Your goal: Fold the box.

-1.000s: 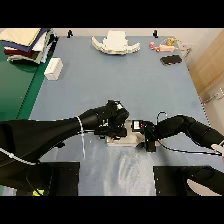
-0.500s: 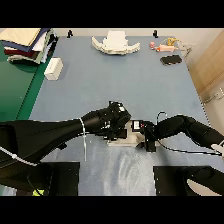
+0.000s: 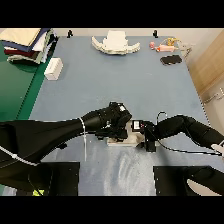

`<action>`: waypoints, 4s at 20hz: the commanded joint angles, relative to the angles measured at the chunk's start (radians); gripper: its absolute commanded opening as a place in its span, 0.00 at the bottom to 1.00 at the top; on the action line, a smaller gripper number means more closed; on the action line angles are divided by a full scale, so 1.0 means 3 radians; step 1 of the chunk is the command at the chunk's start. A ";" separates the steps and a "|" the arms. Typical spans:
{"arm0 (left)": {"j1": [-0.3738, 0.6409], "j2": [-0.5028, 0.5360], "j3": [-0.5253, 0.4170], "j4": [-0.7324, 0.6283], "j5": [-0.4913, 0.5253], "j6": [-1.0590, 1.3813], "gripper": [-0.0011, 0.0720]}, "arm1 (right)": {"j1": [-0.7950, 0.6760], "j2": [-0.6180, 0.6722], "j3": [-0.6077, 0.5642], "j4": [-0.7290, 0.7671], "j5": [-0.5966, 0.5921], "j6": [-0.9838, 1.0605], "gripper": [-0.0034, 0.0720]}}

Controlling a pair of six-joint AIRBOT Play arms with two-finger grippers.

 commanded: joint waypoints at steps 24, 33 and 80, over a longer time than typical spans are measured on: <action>0.1151 0.1475 -0.0702 -0.0540 -0.0603 0.2435 0.03 | 0.0001 0.0003 0.0003 0.0000 0.0000 0.0000 0.71; 0.2764 0.2202 -0.1858 -0.1891 -0.0089 0.5645 0.60 | 0.0001 0.0003 0.0003 0.0000 0.0000 0.0000 0.71; 0.1494 0.1240 -0.2132 -0.3081 0.1948 0.8848 0.96 | 0.0001 0.0003 0.0003 0.0000 0.0001 -0.0001 0.71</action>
